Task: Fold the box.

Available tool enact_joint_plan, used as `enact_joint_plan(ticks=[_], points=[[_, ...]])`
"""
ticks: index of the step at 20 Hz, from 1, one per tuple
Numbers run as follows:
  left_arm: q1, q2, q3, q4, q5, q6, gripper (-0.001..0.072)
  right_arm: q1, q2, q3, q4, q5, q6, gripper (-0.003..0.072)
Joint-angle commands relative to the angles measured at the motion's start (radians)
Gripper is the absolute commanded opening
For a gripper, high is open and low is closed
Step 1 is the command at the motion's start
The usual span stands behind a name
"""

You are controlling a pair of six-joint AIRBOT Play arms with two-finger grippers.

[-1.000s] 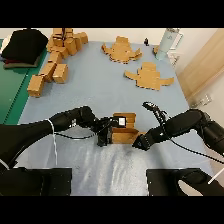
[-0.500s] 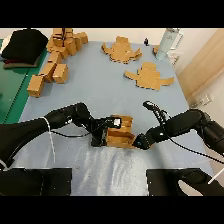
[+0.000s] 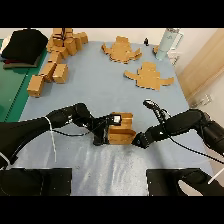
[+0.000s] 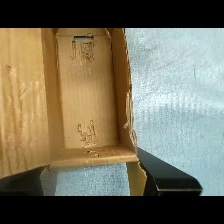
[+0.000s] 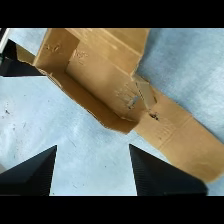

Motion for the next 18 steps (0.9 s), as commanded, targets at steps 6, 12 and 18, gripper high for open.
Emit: enact_joint_plan(ticks=[6,12,18], points=[[0.0,-0.004,0.0,0.0,0.007,0.008,0.035,0.042,-0.002,0.0,0.018,0.107,0.153,0.0698],[-0.001,-0.005,0.0,-0.005,0.007,0.006,0.036,0.042,-0.001,0.0,0.018,0.113,0.191,0.0698],[0.0,-0.006,0.0,-0.007,0.01,0.003,0.0696,0.042,-0.001,0.0,0.018,0.113,0.192,0.0698]])
